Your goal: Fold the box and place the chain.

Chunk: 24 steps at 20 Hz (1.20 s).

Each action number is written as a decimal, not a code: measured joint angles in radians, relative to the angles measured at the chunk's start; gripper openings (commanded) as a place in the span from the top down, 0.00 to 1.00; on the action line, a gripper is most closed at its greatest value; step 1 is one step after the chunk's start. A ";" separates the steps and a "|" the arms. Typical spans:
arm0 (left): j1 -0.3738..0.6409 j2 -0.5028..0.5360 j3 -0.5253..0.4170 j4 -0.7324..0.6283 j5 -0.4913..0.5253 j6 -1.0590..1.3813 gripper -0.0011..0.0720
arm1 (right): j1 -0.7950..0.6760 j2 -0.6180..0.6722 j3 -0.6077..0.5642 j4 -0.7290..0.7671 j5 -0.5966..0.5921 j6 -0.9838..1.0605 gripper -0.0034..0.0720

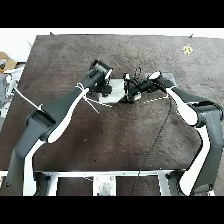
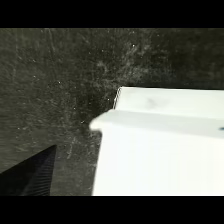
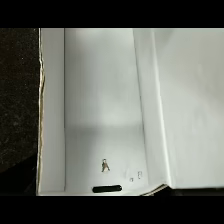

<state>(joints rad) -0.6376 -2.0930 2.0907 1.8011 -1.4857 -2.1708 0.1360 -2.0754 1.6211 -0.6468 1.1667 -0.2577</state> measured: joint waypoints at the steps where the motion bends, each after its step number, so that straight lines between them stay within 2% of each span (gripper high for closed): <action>1: 0.000 0.010 0.000 0.001 -0.001 0.018 0.22 | 0.000 0.000 0.000 0.000 0.000 0.000 0.28; 6: 0.000 0.063 0.000 0.000 -0.014 0.214 0.23 | 0.000 0.000 0.000 0.000 0.000 0.000 0.28; 9: 0.018 0.105 0.000 -0.033 0.013 0.382 0.23 | 0.000 0.000 0.000 0.000 0.000 0.000 0.28; 14: 0.141 0.149 -0.008 -0.256 0.056 0.717 0.23 | 0.000 0.000 0.000 0.000 0.000 0.000 0.28; 20: 0.287 0.159 -0.052 -0.414 0.160 0.916 0.22 | 0.000 0.000 0.000 0.000 0.000 0.000 0.28; 23: 0.390 0.159 -0.118 -0.662 0.224 1.176 0.22 | 0.000 0.000 0.000 0.000 0.000 0.000 0.28; 24: 0.423 0.159 -0.147 -0.760 0.237 1.294 0.08 | 0.000 0.000 0.000 0.000 0.000 0.000 0.28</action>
